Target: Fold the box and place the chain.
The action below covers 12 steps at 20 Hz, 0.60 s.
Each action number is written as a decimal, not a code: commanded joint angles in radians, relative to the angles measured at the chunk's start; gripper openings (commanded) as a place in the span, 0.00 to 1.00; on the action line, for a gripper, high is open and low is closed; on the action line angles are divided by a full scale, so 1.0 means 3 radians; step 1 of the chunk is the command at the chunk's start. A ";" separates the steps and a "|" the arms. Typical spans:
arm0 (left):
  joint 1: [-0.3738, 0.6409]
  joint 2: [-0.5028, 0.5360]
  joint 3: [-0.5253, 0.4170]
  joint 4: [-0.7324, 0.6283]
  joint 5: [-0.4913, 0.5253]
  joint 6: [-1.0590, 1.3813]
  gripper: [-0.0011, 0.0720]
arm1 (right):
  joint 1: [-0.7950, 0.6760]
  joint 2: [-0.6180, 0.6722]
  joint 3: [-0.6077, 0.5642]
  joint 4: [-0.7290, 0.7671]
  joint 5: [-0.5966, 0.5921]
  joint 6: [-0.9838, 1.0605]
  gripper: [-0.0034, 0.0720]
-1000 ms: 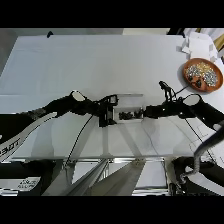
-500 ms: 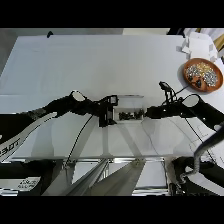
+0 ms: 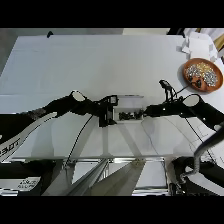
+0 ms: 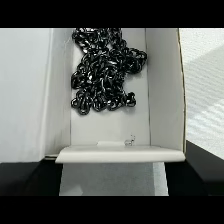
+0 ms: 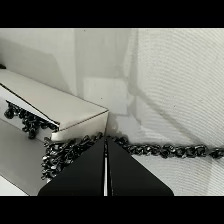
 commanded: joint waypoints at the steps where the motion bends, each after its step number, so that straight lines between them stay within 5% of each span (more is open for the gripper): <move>1: 0.0000 0.0001 -0.0001 0.0000 0.0000 0.0001 0.36 | -0.0001 0.0004 -0.0001 0.0072 0.0010 -0.0060 0.05; 12: 0.0000 0.0001 -0.0001 0.0000 0.0001 0.0001 0.36 | 0.0000 0.0380 -0.0001 0.0145 0.0188 -0.0079 0.05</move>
